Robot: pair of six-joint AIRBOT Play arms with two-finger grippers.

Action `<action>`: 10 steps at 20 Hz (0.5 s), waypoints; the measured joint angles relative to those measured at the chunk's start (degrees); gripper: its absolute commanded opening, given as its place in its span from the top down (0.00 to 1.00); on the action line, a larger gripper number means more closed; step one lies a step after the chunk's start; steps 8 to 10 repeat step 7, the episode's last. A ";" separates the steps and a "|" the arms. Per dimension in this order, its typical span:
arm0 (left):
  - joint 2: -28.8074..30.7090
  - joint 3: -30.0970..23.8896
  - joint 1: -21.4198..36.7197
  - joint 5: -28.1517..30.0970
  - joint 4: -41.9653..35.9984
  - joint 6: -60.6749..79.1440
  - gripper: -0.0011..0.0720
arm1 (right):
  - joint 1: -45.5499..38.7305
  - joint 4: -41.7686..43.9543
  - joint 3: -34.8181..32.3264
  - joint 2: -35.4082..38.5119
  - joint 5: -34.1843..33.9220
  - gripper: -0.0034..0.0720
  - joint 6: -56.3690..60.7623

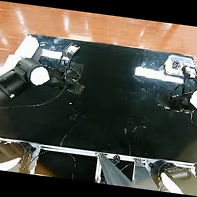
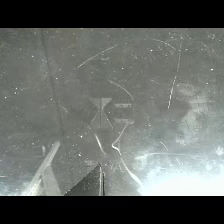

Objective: Fold the box and place the chain.

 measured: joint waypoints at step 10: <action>-2.99 -0.07 -0.31 0.63 0.48 -0.52 0.96 | -0.07 -0.44 -0.04 0.00 0.31 0.90 0.24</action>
